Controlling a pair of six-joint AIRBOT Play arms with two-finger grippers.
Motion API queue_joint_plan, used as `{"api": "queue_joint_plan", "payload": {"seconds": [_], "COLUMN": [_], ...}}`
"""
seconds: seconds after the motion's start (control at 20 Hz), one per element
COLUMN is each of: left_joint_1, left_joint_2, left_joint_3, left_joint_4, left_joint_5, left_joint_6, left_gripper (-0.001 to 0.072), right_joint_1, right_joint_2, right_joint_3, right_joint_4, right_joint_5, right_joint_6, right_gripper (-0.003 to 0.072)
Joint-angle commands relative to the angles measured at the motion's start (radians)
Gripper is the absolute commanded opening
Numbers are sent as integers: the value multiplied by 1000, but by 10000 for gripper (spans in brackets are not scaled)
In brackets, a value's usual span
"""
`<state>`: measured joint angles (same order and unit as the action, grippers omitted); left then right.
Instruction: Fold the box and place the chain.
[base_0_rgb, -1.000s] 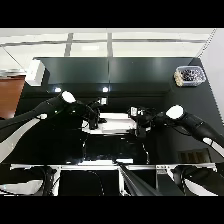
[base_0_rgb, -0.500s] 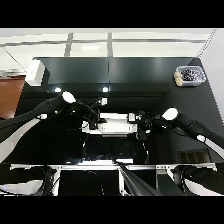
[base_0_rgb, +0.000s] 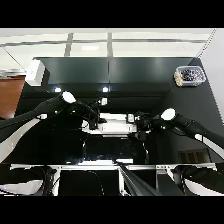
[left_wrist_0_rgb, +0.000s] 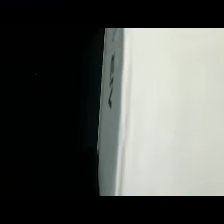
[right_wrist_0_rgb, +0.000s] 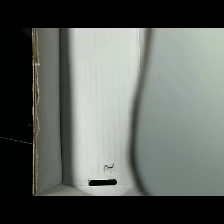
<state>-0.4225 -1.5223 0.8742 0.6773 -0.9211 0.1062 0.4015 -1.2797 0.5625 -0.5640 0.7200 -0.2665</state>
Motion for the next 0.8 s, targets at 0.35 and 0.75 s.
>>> {"api": "queue_joint_plan", "payload": {"seconds": [0.35, 0.75], "left_joint_1": [14, 101], "left_joint_2": [1, 223], "left_joint_3": [4, 10], "left_joint_4": [2, 229], "left_joint_5": [-10, -110], "left_joint_6": [-6, -309], "left_gripper": [32, 711], "right_joint_1": [1, 1], "right_joint_2": [-1, -1], "right_joint_3": [1, 0], "right_joint_4": [-6, -13], "right_joint_5": [-10, 2], "right_joint_6": [1, -4], "right_gripper": [539, 310]}}
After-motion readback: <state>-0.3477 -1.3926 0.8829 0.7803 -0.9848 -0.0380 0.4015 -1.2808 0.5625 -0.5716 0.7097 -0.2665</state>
